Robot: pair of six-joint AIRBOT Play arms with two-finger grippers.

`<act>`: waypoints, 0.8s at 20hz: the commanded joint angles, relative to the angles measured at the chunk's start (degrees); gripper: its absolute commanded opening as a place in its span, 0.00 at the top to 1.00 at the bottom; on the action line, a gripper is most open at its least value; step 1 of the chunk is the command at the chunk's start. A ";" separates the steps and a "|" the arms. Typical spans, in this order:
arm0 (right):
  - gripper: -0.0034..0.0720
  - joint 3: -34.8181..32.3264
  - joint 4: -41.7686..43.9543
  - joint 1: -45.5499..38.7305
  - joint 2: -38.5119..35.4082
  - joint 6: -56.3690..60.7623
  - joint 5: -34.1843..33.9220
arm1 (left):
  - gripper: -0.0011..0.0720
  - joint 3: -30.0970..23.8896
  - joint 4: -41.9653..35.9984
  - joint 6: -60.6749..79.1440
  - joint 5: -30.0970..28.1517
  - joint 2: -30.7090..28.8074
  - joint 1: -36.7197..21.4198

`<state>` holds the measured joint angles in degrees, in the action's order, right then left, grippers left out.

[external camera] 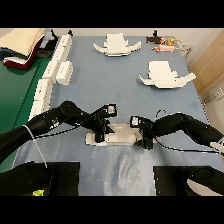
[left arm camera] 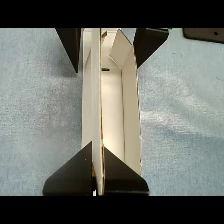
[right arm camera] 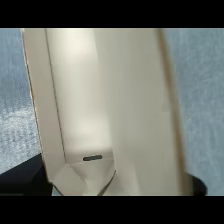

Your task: Fold the box.

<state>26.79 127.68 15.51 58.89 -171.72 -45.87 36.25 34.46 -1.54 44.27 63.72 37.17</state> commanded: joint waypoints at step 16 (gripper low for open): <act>0.10 -1.09 -1.42 1.18 -0.02 -0.22 0.74 | 0.97 0.07 0.04 0.04 0.02 -0.02 0.00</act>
<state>25.93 126.43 16.56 58.89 -171.96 -46.26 36.27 34.48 -1.52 44.31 63.72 37.17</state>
